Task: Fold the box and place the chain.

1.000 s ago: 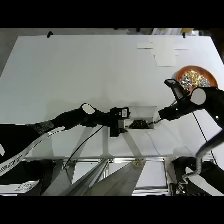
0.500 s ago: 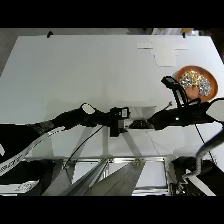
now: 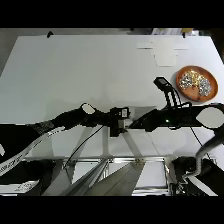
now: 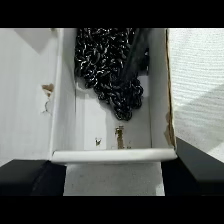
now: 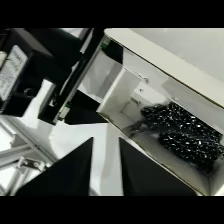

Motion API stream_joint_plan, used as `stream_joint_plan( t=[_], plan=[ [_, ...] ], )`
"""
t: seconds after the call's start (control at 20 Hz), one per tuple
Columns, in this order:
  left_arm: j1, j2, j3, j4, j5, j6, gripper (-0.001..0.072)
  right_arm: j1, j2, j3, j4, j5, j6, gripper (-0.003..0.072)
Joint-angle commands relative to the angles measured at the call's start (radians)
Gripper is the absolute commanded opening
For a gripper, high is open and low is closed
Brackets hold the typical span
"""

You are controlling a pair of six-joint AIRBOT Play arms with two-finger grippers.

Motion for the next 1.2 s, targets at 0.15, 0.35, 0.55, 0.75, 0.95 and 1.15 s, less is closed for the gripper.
stream_joint_plan(
  t=[0.15,0.35,0.55,0.75,0.95,1.15],
  plan=[
    [0.000,0.000,0.000,0.000,0.000,0.000,0.0171,-0.047,-0.019,0.044,-0.036,0.016,-0.003,0.0272],
    [0.000,0.000,0.000,0.000,0.000,0.000,0.0171,-0.253,-0.019,0.134,-0.081,0.062,-0.018,0.0075],
    [0.000,0.000,0.000,0.000,0.000,0.000,0.0171,-0.407,-0.064,0.132,-0.216,0.061,-0.012,0.0014],
    [0.000,0.000,0.000,0.000,0.000,0.000,0.0171,-0.438,-0.185,0.114,-0.286,0.045,-0.005,0.0014],
    [0.000,0.000,0.000,0.000,0.000,0.000,0.0171,-0.433,-0.326,0.088,-0.288,0.000,-0.005,0.0306],
    [0.000,0.000,0.000,0.000,0.000,0.000,0.0171,-0.419,-0.407,0.083,-0.295,-0.030,-0.005,0.0318]
  ],
)
